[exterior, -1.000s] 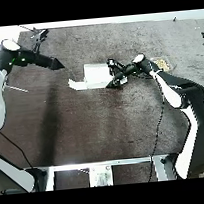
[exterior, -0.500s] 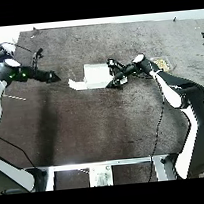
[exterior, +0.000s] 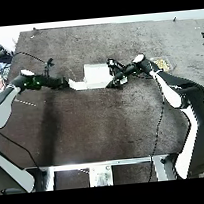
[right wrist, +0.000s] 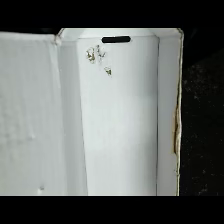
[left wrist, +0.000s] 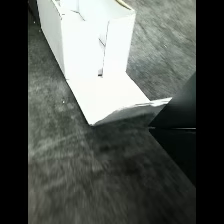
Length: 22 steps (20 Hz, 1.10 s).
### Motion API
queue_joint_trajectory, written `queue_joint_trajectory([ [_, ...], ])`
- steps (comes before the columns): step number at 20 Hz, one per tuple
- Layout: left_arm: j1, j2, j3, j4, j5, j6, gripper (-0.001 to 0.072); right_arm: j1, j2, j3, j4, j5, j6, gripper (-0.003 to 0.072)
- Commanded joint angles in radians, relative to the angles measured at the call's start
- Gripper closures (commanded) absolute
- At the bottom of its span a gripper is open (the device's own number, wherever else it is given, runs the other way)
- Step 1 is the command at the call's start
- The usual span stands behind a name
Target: Fold the box and place the chain.
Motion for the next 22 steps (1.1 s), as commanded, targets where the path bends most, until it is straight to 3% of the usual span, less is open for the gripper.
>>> queue_joint_trajectory([
  [1, -0.028, -0.042, -0.006, -0.096, 0.005, 0.01, 0.0704, 0.0, 0.0, 0.001, 0.0, 0.0, 0.0, 0.0275],
  [9, -0.067, -0.048, 0.047, -0.235, -0.054, 0.087, 0.0687, 0.0, 0.0, 0.001, 0.0, 0.0, 0.0, 0.0275],
  [11, -0.068, -0.048, 0.081, -0.236, -0.087, 0.077, 0.0319, 0.0, 0.0, 0.001, 0.0, 0.0, 0.0, 0.0275],
  [22, -0.126, -0.048, 0.116, -0.172, -0.079, -0.021, 0.0323, 0.0, 0.0, 0.001, 0.0, 0.0, 0.0, 0.0275],
])
